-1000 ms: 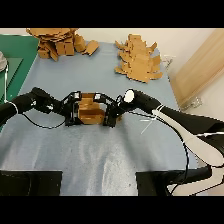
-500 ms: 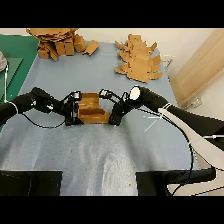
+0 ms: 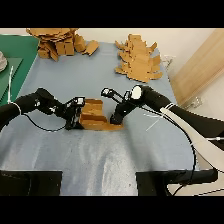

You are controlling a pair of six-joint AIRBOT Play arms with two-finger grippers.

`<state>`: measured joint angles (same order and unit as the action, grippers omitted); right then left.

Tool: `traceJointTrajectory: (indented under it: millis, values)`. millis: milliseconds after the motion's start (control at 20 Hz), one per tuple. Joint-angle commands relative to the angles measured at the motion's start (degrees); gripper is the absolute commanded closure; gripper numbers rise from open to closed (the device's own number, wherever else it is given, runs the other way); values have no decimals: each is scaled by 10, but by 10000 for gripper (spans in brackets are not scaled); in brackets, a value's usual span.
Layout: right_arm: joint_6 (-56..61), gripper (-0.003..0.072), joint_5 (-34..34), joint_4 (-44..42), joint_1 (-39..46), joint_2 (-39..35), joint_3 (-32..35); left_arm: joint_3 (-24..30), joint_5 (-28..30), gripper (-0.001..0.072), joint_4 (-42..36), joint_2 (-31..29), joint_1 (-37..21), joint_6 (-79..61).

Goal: Fold the box.

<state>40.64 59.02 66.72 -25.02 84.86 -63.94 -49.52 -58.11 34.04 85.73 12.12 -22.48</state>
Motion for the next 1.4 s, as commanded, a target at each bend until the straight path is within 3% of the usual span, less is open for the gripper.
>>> traceJointTrajectory:
  millis: [0,300,400,450,1000,1100,1200,1350]
  values:
    - [17,133,1,-1,0,-1,0,0,-24,189,-1,0,4,13]
    - [52,134,0,-3,0,-1,0,0,15,190,-4,0,15,34]
    - [70,266,3,-1,0,-2,0,0,43,190,3,0,22,50]
    - [70,291,5,-1,0,-3,0,0,54,190,9,0,27,54]
    - [126,295,27,30,0,-21,0,0,90,189,24,0,57,61]
    - [143,419,27,30,0,-24,0,0,90,189,30,0,57,61]
    - [164,682,25,29,1,-32,0,0,90,189,42,0,57,61]
    - [216,684,18,2,4,-51,0,0,90,190,46,0,57,76]
